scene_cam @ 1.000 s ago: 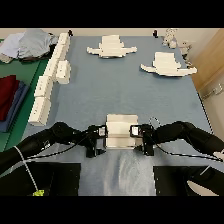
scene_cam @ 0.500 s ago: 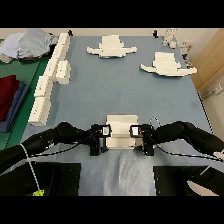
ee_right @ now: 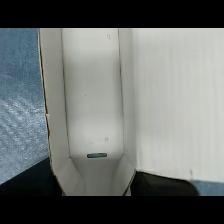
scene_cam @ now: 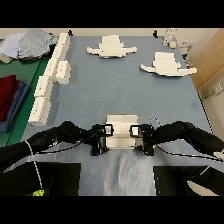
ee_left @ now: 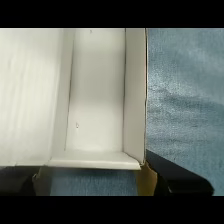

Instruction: Fold the box.

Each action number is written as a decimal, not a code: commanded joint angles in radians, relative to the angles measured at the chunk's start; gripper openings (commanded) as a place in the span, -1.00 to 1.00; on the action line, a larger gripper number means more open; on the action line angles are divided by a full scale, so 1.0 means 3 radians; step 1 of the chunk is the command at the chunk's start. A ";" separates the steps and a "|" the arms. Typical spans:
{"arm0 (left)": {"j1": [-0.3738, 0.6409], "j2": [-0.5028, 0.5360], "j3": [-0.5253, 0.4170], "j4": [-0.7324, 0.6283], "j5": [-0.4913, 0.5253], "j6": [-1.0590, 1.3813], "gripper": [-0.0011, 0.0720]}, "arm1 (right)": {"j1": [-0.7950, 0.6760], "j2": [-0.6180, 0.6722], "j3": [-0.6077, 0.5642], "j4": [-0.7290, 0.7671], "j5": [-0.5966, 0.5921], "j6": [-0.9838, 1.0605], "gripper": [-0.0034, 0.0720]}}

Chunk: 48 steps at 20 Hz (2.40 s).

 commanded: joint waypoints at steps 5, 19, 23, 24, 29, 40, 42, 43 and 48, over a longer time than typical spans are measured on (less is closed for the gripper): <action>-0.0019 -0.0141 0.0079 0.0042 -0.0154 0.0095 0.93 | -0.0001 0.0001 0.0003 0.0001 0.0001 0.0001 0.37; 0.0170 -0.0139 0.0078 0.0008 -0.0343 0.0347 0.93 | -0.0001 0.0001 0.0003 0.0001 0.0001 0.0001 0.37; 0.0174 -0.0139 0.0078 -0.0112 -0.0326 0.0451 0.93 | -0.0001 0.0001 0.0003 0.0001 0.0001 0.0001 0.37; 0.0174 -0.0139 0.0078 -0.0181 -0.0324 0.0546 0.93 | -0.0001 0.0001 0.0003 0.0001 0.0001 0.0001 0.37; 0.0174 -0.0139 0.0072 -0.0273 -0.0264 0.0622 0.93 | -0.0001 0.0001 0.0003 0.0001 0.0001 0.0001 0.37; 0.0168 -0.0141 0.0074 -0.0273 -0.0251 0.0598 0.26 | -0.0001 0.0001 0.0003 0.0001 0.0001 0.0001 0.37; 0.0168 -0.0141 0.0074 -0.0275 -0.0251 0.0595 0.26 | -0.0001 0.0001 0.0003 0.0001 0.0001 0.0001 0.37; 0.0168 -0.0141 0.0074 -0.0276 -0.0249 0.0594 0.26 | -0.0001 0.0001 0.0003 0.0001 0.0001 0.0001 0.37; 0.0168 -0.0141 0.0074 -0.0275 -0.0245 0.0596 0.26 | -0.0001 0.0001 0.0003 0.0001 0.0001 0.0001 0.37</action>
